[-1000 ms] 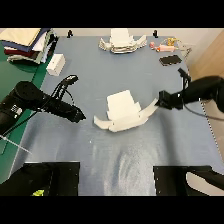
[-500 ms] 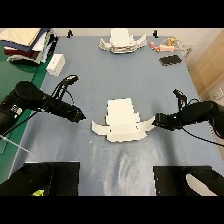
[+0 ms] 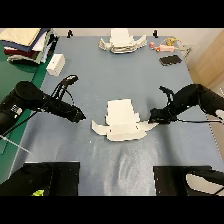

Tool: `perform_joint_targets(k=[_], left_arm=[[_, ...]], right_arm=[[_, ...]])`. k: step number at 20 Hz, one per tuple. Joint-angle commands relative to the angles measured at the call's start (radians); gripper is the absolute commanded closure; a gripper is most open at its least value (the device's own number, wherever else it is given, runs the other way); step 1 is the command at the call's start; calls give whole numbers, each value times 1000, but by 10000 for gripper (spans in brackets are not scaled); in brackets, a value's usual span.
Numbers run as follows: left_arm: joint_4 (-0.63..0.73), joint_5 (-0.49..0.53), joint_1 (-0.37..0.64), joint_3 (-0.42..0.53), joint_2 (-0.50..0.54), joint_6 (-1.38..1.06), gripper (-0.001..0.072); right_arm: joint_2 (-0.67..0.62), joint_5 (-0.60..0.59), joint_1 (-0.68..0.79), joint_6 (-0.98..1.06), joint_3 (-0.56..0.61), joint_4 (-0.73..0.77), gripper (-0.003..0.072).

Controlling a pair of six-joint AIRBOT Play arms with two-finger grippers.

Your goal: Fold the box.

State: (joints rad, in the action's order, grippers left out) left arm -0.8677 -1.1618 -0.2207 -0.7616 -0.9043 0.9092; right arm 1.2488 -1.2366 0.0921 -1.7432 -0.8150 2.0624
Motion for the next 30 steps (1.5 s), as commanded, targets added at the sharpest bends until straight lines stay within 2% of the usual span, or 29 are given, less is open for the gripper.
perform_joint_targets(k=[1,4,5,6,10,13,18,21,24,25,26,27,30], left_arm=[[0,0,0,0,0,0,696],[0,0,0,0,0,0,696],[0,0,0,0,0,0,696],[0,0,0,0,0,0,696],[0,2,0,0,0,0,696],[0,43,0,-1,0,0,696],[38,70,0,-1,0,0,696],[73,122,0,-1,0,1,696],[75,162,1,-1,-10,11,694],[75,165,5,-4,-27,11,638],[77,164,10,-9,-56,11,385],[86,160,17,-14,-91,11,316],[147,87,36,-51,-227,-36,316]], right_arm=[[79,-46,-1,-73,-21,51,419],[80,-34,-2,-141,-21,115,554],[79,-33,-9,-152,-21,126,655],[79,-29,-27,-161,-21,127,685],[33,27,-148,-160,16,146,685],[-98,150,-225,-105,130,141,685],[-356,341,-265,22,349,144,685],[-445,356,-287,74,423,142,685],[-474,357,-320,87,458,141,685],[-475,357,-335,87,459,137,685],[-475,361,-348,89,459,137,685],[-475,368,-362,98,459,137,685],[-475,391,-393,106,459,134,685]])
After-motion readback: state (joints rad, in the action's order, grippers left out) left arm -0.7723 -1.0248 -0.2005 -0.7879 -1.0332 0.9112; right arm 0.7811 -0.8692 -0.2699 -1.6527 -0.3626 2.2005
